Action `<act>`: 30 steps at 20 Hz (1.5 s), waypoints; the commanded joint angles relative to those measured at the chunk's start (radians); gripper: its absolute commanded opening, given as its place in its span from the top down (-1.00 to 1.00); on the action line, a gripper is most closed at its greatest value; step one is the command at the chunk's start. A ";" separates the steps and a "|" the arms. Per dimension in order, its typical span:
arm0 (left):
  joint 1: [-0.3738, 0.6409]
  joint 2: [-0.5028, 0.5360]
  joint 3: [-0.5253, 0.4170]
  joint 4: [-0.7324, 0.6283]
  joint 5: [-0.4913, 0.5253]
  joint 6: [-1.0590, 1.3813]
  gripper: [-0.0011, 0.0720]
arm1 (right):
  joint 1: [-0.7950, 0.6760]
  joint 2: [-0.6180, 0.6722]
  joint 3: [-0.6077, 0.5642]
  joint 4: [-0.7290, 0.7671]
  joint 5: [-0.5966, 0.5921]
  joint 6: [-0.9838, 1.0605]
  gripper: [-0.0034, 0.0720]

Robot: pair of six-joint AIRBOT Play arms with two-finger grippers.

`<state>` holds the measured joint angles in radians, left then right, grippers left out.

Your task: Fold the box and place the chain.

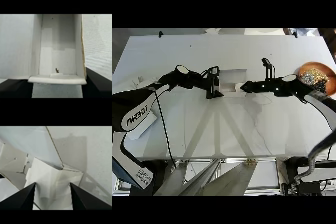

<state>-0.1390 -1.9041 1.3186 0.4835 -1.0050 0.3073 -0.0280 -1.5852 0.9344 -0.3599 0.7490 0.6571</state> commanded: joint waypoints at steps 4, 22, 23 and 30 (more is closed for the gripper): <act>0.000 0.000 0.000 0.003 -0.005 0.000 -0.20 | 0.001 0.034 0.001 -0.119 -0.034 0.002 -0.29; 0.000 0.000 0.000 0.003 -0.005 -0.001 -0.20 | 0.105 0.035 0.047 -0.438 -0.107 0.309 -0.24; 0.000 0.000 0.000 0.003 -0.005 0.000 -0.20 | 0.119 0.035 0.063 -0.460 -0.115 0.348 -0.23; 0.000 0.000 0.000 0.003 -0.005 0.000 -0.20 | 0.192 0.035 0.156 -0.825 -0.095 0.752 -0.17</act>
